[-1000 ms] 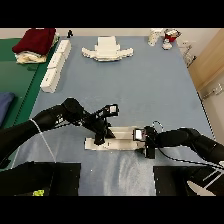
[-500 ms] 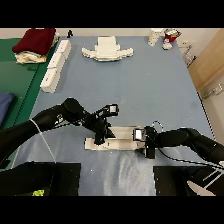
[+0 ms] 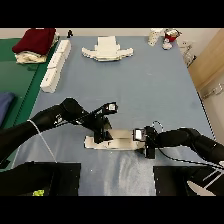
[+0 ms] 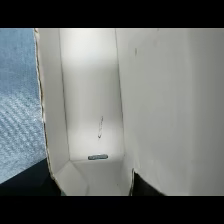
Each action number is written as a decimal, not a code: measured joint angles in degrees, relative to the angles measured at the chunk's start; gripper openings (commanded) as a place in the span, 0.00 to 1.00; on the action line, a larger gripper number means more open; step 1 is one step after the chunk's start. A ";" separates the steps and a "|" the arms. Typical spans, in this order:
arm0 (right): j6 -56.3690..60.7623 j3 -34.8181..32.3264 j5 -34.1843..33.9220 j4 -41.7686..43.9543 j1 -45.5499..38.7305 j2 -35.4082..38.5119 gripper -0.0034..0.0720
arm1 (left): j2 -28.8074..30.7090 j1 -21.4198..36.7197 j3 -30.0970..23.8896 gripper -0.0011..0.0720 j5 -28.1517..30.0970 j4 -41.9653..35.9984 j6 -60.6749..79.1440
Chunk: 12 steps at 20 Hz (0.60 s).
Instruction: Fold the box.
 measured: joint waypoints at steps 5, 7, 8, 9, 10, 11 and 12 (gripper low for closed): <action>0.00 0.00 0.00 0.00 0.00 0.00 0.72 | 7.23 3.19 0.02 0.25 -3.61 7.21 -11.65; -0.02 0.00 0.00 0.00 0.00 0.00 0.72 | 10.27 4.59 0.02 0.03 -7.04 10.73 -18.27; 0.00 0.00 0.00 0.00 0.00 0.00 0.72 | 11.32 5.11 0.02 0.03 -8.85 12.11 -20.92; -0.02 0.00 0.00 0.00 0.00 0.00 0.72 | 12.09 5.40 -0.04 0.03 -10.21 13.07 -23.74; -0.02 0.00 0.00 0.00 0.00 0.00 0.72 | 12.61 5.55 -0.26 0.03 -11.61 13.31 -26.34; -0.02 0.00 0.00 0.00 0.00 0.00 0.72 | 12.92 5.29 -0.70 0.03 -12.83 13.27 -29.00; -0.02 0.00 0.02 0.00 0.00 0.00 0.72 | 13.11 4.79 -1.33 0.03 -13.70 12.39 -31.63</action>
